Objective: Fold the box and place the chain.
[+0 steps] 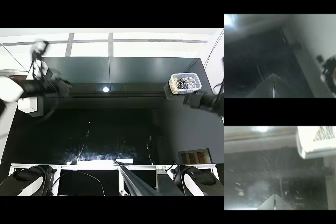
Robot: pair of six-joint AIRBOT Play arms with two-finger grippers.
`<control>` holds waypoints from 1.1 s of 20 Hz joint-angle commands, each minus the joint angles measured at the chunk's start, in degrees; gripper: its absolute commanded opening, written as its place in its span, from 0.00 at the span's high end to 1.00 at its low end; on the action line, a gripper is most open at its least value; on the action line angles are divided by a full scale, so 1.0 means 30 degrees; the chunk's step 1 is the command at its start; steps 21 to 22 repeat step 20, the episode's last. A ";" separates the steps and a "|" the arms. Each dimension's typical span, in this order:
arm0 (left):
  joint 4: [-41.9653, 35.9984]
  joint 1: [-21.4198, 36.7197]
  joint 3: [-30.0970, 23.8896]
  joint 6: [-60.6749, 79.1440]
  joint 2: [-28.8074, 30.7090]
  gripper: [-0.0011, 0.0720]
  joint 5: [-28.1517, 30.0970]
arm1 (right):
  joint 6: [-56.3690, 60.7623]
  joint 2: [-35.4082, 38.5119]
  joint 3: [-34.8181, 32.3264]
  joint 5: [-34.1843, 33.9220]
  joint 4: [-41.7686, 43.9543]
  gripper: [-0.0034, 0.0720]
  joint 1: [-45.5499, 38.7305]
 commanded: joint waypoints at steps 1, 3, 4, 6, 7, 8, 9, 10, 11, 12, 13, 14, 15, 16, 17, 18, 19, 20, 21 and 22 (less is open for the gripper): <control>0.2266 -0.2331 -0.4503 -0.3781 0.1792 0.95 0.2528 | 0.1195 0.0947 -0.3942 0.3198 -0.1239 0.93 -0.0015; 0.2331 -0.2098 -0.5340 -0.3774 0.2448 0.95 0.2696 | 0.1202 0.0947 -0.3993 0.3322 -0.1100 0.93 -0.0015; 0.2339 -0.2025 -0.5370 -0.3781 0.2696 0.95 0.2710 | 0.1202 0.0947 -0.3993 0.3315 -0.1107 0.93 -0.0015; 0.3104 -0.1902 -0.5362 -0.3665 0.3177 0.95 0.3636 | 0.1202 0.0947 -0.3993 0.3322 -0.1107 0.93 -0.0015; 0.4422 -0.1661 -0.5348 -0.3679 0.3490 0.95 0.4452 | 0.1202 0.0947 -0.3993 0.3322 -0.1107 0.93 -0.0015; 0.4590 -0.1239 -0.5340 -0.3752 0.3708 0.95 0.4932 | 0.1202 0.0947 -0.3993 0.3322 -0.1107 0.93 -0.0015; 0.4211 -0.0758 -0.5304 -0.3825 0.3810 0.95 0.5078 | 0.1202 0.0947 -0.3993 0.3322 -0.1107 0.93 -0.0015; 0.3679 -0.0328 -0.5289 -0.3825 0.3825 0.95 0.4809 | 0.1202 0.0947 -0.3993 0.3322 -0.1107 0.93 -0.0015; 0.3089 -0.0015 -0.5297 -0.3825 0.3789 0.95 0.4371 | 0.1202 0.0947 -0.3993 0.3322 -0.1107 0.93 -0.0015; 0.2783 0.0087 -0.5297 -0.3825 0.3752 0.95 0.4065 | 0.1202 0.0947 -0.3993 0.3322 -0.1107 0.93 -0.0015; 0.2790 0.0073 -0.5297 -0.3825 0.3730 0.95 0.3832 | 0.1202 0.0947 -0.3993 0.3322 -0.1107 0.93 -0.0015; 0.2805 0.0036 -0.5297 -0.3818 0.3723 0.95 0.3767 | 0.1202 0.0947 -0.3993 0.3322 -0.1107 0.93 -0.0015; 0.2805 0.0015 -0.5297 -0.3818 0.3723 0.95 0.3767 | 0.1202 0.0947 -0.3993 0.3330 -0.1107 0.93 -0.0015; 0.2805 0.0015 -0.5297 -0.3818 0.3723 0.95 0.3905 | 0.1202 0.0947 -0.3993 0.3330 -0.1107 0.93 -0.0015; 0.2805 0.0015 -0.5297 -0.3818 0.3716 0.95 0.4116 | 0.1202 0.0947 -0.3993 0.3330 -0.1107 0.93 -0.0015; 0.2805 0.0015 -0.5297 -0.3818 0.3708 0.95 0.4386 | 0.1202 0.0947 -0.3993 0.3322 -0.1107 0.93 -0.0015; 0.2805 0.0015 -0.5297 -0.3818 0.3708 0.95 0.4510 | 0.1202 0.0947 -0.3993 0.3322 -0.1107 0.93 -0.0015; 0.2805 0.0015 -0.5297 -0.3818 0.3708 0.95 0.4503 | 0.1202 0.0947 -0.3993 0.3322 -0.1107 0.93 -0.0015; 0.2805 0.0015 -0.5297 -0.3818 0.3708 0.95 0.4503 | 0.1202 0.0947 -0.3993 0.3322 -0.1107 0.93 -0.0015; 0.2805 0.0015 -0.5297 -0.3818 0.3708 0.95 0.4503 | 0.1202 0.0947 -0.3993 0.3322 -0.1107 0.93 -0.0015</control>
